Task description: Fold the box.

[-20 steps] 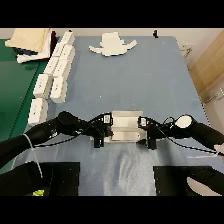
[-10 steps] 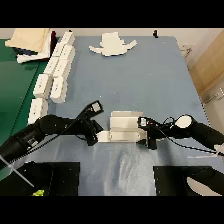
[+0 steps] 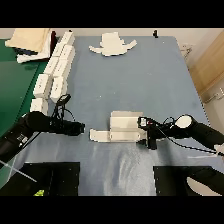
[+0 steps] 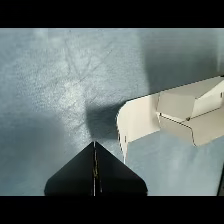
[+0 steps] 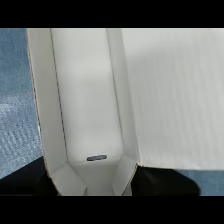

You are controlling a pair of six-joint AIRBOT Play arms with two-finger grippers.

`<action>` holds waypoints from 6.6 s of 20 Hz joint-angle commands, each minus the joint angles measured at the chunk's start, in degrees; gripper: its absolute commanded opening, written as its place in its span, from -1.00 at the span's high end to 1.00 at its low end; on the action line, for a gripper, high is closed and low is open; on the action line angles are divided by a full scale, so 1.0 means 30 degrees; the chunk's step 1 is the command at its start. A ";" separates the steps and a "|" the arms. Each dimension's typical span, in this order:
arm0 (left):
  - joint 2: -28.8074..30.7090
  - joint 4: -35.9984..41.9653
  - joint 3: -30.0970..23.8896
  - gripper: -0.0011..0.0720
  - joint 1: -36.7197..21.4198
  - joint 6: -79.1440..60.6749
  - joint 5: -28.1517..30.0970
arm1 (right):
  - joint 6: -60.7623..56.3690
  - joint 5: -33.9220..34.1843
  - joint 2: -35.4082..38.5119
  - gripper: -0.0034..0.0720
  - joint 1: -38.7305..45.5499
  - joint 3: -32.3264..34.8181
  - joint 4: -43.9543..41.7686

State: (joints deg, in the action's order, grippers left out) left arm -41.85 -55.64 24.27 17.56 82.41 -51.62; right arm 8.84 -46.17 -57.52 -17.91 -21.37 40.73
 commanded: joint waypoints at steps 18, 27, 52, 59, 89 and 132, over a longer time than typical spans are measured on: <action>-0.2841 0.8553 -0.0656 0.93 0.3920 -0.2339 0.4036 | 0.0007 -0.0007 0.0015 -0.54 -0.0007 -0.0015 0.0000; -0.2841 1.0105 -0.0656 -0.29 0.3920 -0.2557 0.4226 | 0.0007 0.0000 0.0015 -0.54 -0.0007 -0.0015 -0.0007; -0.3585 0.7482 0.0845 -0.29 0.7541 -0.0452 0.6229 | 0.0007 -0.0007 0.0015 -0.54 -0.0007 -0.0015 -0.0007; -0.6098 0.1435 0.3978 -0.29 0.9122 0.4903 0.5778 | 0.0007 0.0000 0.0015 -0.54 -0.0007 -0.0015 -0.0007; -1.0608 -0.7322 0.9100 0.06 1.2597 1.5067 0.0095 | 0.0007 -0.0007 0.0015 -0.54 -0.0007 -0.0015 -0.0007; -1.2801 -0.8677 1.1759 0.35 1.2743 1.7879 -0.2827 | 0.0015 0.0000 0.0015 -0.54 -0.0007 -0.0015 -0.0007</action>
State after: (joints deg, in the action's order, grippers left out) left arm -79.00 -77.65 57.91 54.89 133.51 -57.71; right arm 8.86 -46.17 -57.52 -17.89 -21.37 40.73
